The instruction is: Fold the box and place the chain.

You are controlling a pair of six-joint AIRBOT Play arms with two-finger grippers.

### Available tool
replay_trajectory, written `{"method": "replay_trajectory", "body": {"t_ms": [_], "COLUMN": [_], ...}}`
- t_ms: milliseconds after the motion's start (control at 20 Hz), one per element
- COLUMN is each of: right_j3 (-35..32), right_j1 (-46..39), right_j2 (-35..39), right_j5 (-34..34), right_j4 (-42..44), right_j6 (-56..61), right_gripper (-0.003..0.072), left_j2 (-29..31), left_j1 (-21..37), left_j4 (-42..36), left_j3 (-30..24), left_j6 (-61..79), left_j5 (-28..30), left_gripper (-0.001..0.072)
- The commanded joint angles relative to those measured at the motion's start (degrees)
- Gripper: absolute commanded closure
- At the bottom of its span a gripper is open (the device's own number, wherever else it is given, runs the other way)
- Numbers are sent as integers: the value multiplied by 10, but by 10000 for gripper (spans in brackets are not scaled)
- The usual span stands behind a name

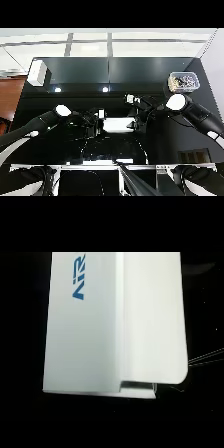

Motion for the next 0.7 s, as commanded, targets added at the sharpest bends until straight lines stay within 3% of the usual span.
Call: {"method": "replay_trajectory", "body": {"t_ms": [0, 50, 650], "right_j3": [0, 0, -2], "right_j1": [7, 9, 13], "right_j2": [0, 0, -3], "right_j5": [-13, -13, 11], "right_j4": [-11, -12, -21], "right_j6": [-4, -4, 0], "right_gripper": [334, 455, 453], "left_j2": [0, 0, 0], "left_j1": [0, 0, 0], "left_j4": [0, 0, 0], "left_j3": [0, 0, 0], "left_j6": [0, 0, 0], "left_j5": [0, 0, -1], "left_gripper": [312, 312, 312]}}
